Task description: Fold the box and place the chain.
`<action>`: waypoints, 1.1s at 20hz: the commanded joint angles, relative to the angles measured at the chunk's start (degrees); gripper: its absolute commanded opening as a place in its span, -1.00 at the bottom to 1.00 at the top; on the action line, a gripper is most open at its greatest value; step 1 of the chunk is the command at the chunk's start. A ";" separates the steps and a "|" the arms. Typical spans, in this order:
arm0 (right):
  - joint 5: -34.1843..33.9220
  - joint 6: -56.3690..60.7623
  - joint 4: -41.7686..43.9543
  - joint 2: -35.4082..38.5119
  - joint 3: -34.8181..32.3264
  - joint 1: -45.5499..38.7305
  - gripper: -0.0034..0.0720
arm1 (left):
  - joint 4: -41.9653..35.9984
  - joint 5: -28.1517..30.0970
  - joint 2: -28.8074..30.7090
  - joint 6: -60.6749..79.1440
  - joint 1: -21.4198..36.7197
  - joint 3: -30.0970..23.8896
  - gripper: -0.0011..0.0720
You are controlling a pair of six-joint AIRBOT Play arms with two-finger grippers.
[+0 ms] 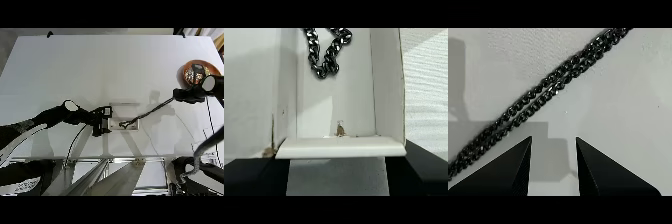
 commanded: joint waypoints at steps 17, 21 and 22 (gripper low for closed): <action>-8.70 -1.05 2.16 -9.68 -0.04 -0.57 -0.41 | 0.00 0.02 0.02 0.02 0.04 0.00 -0.28; -9.79 -1.01 2.19 -9.68 -0.04 -0.57 -0.41 | 0.00 0.00 0.02 0.02 0.04 0.00 -0.28; -9.90 -0.98 2.21 -9.70 -0.04 -0.55 -0.41 | -0.31 0.02 0.02 0.02 0.04 0.00 -0.28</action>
